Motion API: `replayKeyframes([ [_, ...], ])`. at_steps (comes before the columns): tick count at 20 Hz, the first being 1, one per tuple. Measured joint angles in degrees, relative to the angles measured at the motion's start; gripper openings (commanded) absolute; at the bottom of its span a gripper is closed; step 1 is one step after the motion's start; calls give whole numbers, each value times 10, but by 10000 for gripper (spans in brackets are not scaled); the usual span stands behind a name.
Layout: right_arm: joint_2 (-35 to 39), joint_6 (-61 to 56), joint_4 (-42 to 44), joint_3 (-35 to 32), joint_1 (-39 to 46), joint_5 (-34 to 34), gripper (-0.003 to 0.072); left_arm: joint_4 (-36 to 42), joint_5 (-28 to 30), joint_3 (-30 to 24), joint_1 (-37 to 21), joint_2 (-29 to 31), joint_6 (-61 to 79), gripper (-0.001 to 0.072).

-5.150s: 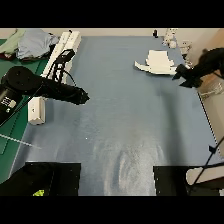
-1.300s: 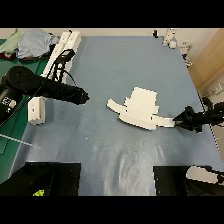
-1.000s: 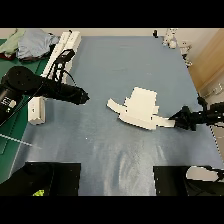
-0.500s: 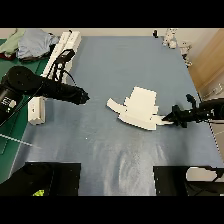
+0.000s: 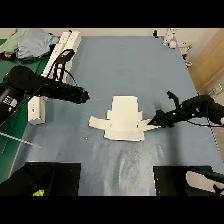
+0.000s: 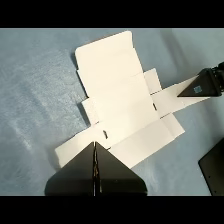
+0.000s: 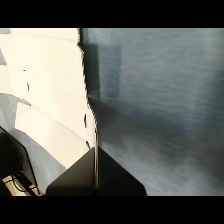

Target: Fold the box.

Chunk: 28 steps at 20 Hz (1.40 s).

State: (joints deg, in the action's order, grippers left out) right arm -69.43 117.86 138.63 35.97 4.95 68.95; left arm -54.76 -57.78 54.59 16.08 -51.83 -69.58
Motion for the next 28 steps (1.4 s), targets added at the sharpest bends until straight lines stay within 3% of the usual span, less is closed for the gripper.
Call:
replayKeyframes([
  [7, 88, -55, -27, -47, -179, -110, 0, 2, -22, 0, -1, -72, -47, 13],
  [13, 111, -87, -35, -70, -228, -159, -1, 10, -21, 0, 0, -115, -53, 23],
  [14, 113, -90, -36, -71, -230, -163, 0, 11, -20, 0, 0, -120, -53, 328],
  [15, 113, -94, -37, -71, -231, -165, -1, 14, -19, 0, -3, -124, -53, 529],
  [20, 115, -105, -40, -73, -235, -173, 0, 31, -50, 0, -74, -159, -45, 527],
  [23, 115, -108, -40, -73, -235, -174, -1, 94, -90, 0, -118, -205, 9, 519],
  [28, 116, -109, -39, -73, -236, -170, 0, 185, -116, 0, -122, -293, 93, 519],
])
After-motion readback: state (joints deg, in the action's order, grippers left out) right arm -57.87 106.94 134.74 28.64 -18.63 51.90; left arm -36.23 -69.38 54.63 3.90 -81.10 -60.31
